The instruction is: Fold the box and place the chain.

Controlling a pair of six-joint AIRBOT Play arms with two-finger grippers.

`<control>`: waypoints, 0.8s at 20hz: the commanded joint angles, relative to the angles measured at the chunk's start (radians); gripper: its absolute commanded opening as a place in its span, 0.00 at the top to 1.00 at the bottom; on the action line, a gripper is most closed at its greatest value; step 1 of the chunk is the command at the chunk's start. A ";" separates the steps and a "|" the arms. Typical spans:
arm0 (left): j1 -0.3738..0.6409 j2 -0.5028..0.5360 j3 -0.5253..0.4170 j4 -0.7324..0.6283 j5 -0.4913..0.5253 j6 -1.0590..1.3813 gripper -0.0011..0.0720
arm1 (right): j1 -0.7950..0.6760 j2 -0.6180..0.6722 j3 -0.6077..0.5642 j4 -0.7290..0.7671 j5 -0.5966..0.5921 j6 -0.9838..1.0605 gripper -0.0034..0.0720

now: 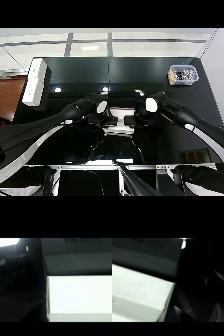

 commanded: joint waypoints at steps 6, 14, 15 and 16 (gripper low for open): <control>0.001 0.000 0.001 0.000 0.017 0.001 0.95 | 0.073 -0.060 0.052 -0.109 0.027 0.225 0.67; 0.001 0.000 0.001 0.000 0.015 0.001 0.95 | 0.085 -0.103 0.052 -0.137 0.084 0.296 0.94; 0.001 0.000 0.001 0.000 0.015 0.001 0.95 | 0.085 -0.103 0.052 -0.138 0.084 0.299 0.94; 0.001 0.000 0.001 0.000 0.015 0.000 0.95 | 0.084 -0.103 0.052 -0.138 0.083 0.299 0.93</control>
